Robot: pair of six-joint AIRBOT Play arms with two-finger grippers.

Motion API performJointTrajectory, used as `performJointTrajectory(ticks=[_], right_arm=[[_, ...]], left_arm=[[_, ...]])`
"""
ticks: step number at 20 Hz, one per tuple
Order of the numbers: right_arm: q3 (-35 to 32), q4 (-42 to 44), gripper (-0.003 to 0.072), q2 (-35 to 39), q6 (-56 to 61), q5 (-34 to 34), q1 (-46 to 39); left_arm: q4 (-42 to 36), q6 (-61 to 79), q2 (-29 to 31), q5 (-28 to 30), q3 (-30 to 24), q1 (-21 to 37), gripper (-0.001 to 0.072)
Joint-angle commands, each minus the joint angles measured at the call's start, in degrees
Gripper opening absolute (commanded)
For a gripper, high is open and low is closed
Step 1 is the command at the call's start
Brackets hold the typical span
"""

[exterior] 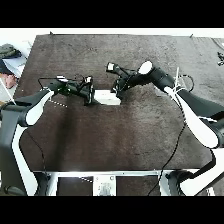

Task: Fold the box and place the chain.

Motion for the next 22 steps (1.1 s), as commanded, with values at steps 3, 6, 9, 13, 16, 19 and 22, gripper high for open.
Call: performJointTrajectory(ticks=[3, 6, 9, 13, 16, 19, 22], right_arm=[[-2.14, 9.84, 0.0007, -2.32, 0.76, 3.58, -2.32], [-5.75, 10.16, -0.0007, -2.45, 0.48, 3.13, -2.56], [-8.35, 10.05, -0.0007, -2.45, 0.07, 1.7, -2.78], [-8.85, 9.51, -0.0007, -1.73, 0.07, 0.24, -2.8], [-8.83, 15.74, -0.0007, 2.69, -2.45, -0.11, -2.82], [-8.85, 20.33, -0.0008, 10.47, -1.88, -0.04, -2.8], [-10.82, 20.61, -0.0009, 20.33, 1.9, -1.09, -2.8]], left_arm=[[-0.04, -0.02, -0.02, 0.11, -0.02, 0.04, 0.0278], [-0.04, -0.02, 0.0, 0.11, -0.02, 0.04, 0.0278], [-0.04, -0.02, -0.02, 0.13, -0.02, 0.04, 0.0278], [-0.04, -0.02, 0.0, 0.11, -0.02, 0.04, 0.0278], [-0.04, -0.02, -0.02, 0.13, -0.02, 0.04, 0.0278], [-0.04, 0.0, 0.0, 0.13, -0.02, 0.04, 0.0278], [-0.04, 0.0, -0.02, 0.15, -0.02, 0.04, 0.0278]])
